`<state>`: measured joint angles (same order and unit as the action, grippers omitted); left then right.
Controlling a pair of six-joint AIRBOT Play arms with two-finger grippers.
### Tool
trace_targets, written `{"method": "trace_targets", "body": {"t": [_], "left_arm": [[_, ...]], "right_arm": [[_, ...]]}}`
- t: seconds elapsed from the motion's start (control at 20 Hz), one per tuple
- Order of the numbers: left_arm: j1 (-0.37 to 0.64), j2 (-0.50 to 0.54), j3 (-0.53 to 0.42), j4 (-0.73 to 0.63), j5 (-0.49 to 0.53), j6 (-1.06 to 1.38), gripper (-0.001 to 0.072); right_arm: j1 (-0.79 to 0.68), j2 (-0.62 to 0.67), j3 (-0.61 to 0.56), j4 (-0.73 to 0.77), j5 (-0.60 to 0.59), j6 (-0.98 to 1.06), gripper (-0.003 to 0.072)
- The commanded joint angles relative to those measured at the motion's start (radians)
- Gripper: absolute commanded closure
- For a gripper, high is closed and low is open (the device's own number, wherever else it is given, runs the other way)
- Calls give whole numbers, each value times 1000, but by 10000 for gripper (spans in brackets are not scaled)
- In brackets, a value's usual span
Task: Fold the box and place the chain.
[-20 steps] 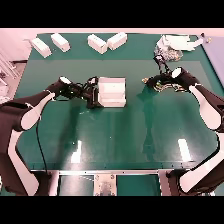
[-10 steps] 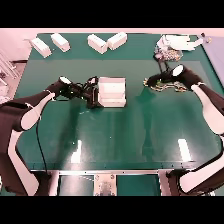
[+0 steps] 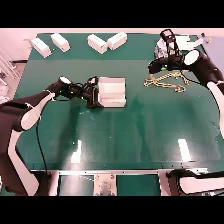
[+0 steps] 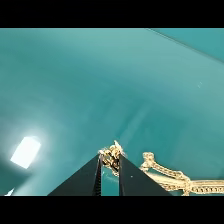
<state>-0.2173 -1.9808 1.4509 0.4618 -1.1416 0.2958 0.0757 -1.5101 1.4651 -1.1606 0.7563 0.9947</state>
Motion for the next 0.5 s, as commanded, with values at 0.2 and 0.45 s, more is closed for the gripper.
{"method": "trace_targets", "body": {"t": [0.2, 0.45], "left_arm": [[0, 1, 0, 0, 0, 0, 141], [0, 1, 0, 0, 0, 0, 141]], "right_arm": [[128, 255, 0, -146, 117, 132, 684], [193, 346, 1, -150, 135, 131, 684]]}}
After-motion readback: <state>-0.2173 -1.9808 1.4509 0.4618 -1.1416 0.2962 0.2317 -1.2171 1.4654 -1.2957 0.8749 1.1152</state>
